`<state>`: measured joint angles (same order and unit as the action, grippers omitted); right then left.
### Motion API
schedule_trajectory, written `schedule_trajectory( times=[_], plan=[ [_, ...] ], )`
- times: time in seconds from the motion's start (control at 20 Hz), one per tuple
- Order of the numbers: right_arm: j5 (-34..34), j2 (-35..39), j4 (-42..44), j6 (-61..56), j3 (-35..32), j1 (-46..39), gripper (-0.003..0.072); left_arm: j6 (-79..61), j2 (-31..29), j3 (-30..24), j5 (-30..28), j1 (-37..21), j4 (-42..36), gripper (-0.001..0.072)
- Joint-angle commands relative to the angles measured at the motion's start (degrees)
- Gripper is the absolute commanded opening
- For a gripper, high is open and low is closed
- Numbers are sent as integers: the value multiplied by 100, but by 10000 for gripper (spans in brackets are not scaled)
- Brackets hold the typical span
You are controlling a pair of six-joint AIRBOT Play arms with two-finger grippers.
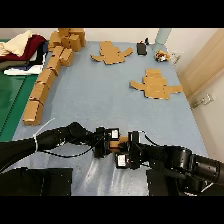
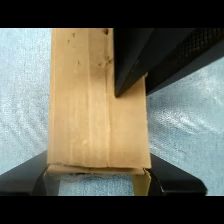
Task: Fold the box.
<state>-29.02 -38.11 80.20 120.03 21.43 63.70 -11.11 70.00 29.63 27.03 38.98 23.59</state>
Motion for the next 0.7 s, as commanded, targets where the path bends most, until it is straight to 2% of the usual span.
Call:
schedule_trajectory(
  times=[0.0, 0.65],
  plan=[
    [-11, -22, 136, 0, -2, 0, 120, 0, 2, 7, 0, -2, -2, 522],
    [-48, -278, 577, 2, -9, 0, 133, 0, 2, 7, -2, -4, 0, 522]
  ],
)
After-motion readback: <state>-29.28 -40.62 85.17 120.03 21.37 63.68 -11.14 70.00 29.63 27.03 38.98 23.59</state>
